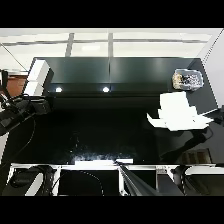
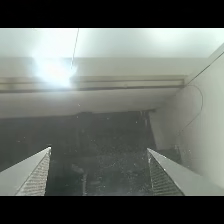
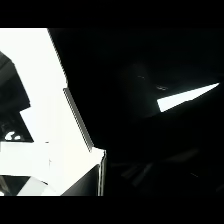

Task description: Fold the box and place the chain.

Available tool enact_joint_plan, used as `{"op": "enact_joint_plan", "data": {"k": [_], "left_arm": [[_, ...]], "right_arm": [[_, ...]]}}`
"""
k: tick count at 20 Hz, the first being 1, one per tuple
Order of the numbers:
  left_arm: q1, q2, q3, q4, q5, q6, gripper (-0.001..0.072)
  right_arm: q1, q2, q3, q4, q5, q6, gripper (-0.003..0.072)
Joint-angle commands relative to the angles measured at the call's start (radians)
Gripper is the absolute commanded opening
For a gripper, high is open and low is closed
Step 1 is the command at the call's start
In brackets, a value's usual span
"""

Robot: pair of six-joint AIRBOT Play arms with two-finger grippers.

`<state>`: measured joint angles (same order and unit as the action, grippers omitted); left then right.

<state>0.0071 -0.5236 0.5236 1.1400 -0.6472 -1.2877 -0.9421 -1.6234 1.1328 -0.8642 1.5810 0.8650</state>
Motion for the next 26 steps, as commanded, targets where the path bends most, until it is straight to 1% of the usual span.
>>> {"op": "enact_joint_plan", "data": {"k": [1,2,4,7,9,11,13,14,15,17,19,21,23,26], "left_arm": [[0.000,-0.001,0.000,-0.005,-0.010,0.000,0.0705],[0.000,-0.001,0.000,-0.005,-0.012,0.000,0.0705],[0.000,-0.001,0.000,-0.010,-0.012,0.000,0.0705],[0.000,-0.001,0.000,-0.055,-0.015,0.000,0.0705],[0.000,-0.001,-0.002,-0.102,-0.021,0.000,0.0705],[-0.001,-0.006,-0.002,-0.162,-0.055,0.000,0.0705],[-0.006,-0.027,-0.003,-0.180,-0.101,0.000,0.0705],[-0.013,-0.050,-0.003,-0.180,-0.101,0.000,0.0705],[-0.019,-0.077,-0.002,-0.181,-0.101,0.000,0.0705],[-0.023,-0.160,-0.002,-0.222,-0.141,0.000,0.0705],[-0.023,-0.273,-0.002,-0.339,-0.219,0.019,0.0706],[-0.023,-0.395,-0.002,-0.478,-0.301,0.219,0.0706],[-0.021,-0.512,-0.002,-0.556,-0.373,0.339,0.0706],[-0.021,-0.668,-0.002,-0.602,-0.443,0.454,0.0706]], "right_arm": [[0.109,0.075,-0.094,0.169,-0.029,-0.044,0.0053],[0.152,0.106,-0.126,0.205,-0.053,-0.036,0.0052],[0.252,0.183,-0.192,0.210,-0.136,0.027,0.0052],[0.444,0.342,-0.319,0.245,-0.278,0.049,0.0052],[0.599,0.483,-0.438,0.337,-0.431,0.031,0.0052],[0.763,0.627,-0.544,0.412,-0.598,0.003,0.0052],[0.927,0.737,-0.623,0.419,-0.717,-0.008,0.0052],[1.001,0.775,-0.654,0.414,-0.781,-0.012,0.0052],[1.067,0.800,-0.681,0.405,-0.842,-0.013,0.0052],[1.182,0.807,-0.717,0.377,-0.888,-0.013,0.0052],[1.289,0.807,-0.754,0.365,-0.937,-0.013,0.0052],[1.379,0.807,-0.774,0.364,-1.007,-0.013,0.0051],[1.426,0.807,-0.774,0.370,-1.050,-0.006,0.0052],[1.436,0.807,-0.774,0.383,-1.054,-0.005,0.0052]]}}
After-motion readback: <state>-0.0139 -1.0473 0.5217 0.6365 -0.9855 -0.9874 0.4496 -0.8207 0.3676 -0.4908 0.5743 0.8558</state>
